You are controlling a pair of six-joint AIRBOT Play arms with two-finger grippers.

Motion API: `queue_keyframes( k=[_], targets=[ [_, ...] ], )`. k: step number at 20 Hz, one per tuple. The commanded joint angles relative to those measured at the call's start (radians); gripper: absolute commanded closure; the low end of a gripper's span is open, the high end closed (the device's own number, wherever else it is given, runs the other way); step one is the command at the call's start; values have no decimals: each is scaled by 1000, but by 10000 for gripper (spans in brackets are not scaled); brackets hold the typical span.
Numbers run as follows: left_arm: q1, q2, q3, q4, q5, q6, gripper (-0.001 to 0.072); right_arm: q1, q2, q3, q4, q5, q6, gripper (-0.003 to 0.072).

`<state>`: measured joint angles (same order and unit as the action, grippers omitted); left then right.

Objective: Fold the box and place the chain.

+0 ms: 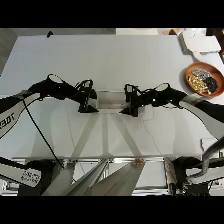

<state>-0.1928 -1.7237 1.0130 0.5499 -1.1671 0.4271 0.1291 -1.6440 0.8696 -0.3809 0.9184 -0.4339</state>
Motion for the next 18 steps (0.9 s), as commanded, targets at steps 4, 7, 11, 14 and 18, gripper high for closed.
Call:
queue_keyframes(
  k=[4, 7, 11, 14, 18],
  targets=[
    [-53, -5, 1, 50, 92, -54, 10, 0, 0, 0, 0, 5, -1, 281],
    [-69, -5, 1, 72, 95, -53, 11, 0, 1, 0, 0, 5, -1, 281],
    [-69, -5, 1, 72, 94, -53, 141, 0, 0, 0, 0, 5, -1, 281],
    [-69, -5, 1, 73, 94, -53, 485, 0, 1, 0, 0, 5, -1, 281],
    [-69, -5, 1, 72, 94, -53, 484, 0, 1, 0, 0, 6, -1, 281]
  ],
)
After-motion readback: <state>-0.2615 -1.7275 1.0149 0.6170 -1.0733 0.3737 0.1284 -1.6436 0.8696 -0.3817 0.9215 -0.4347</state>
